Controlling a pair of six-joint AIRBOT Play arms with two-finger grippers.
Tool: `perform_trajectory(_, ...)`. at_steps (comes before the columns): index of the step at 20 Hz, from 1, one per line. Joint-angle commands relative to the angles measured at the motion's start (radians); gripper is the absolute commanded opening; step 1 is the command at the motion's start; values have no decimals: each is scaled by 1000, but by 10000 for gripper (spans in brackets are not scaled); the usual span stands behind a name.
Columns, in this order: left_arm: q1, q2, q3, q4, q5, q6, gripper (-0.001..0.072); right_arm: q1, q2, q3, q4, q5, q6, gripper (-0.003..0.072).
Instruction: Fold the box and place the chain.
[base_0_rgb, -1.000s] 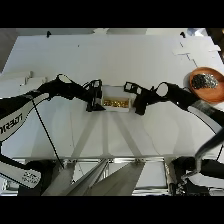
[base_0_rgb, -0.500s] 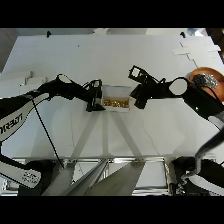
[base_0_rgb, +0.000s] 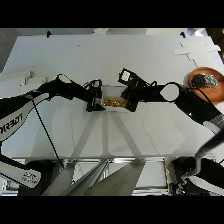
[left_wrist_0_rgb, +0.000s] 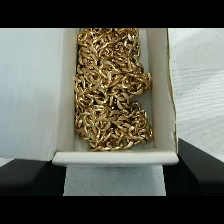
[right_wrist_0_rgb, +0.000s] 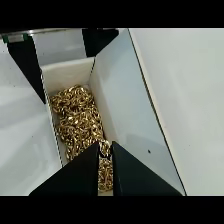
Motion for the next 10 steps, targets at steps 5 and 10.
perform_trajectory(5,1,0,0,0,0,0,464,3,-2,99,4,68,58,243)
perform_trajectory(10,1,0,0,0,0,0,464,-84,-120,301,4,136,328,243)
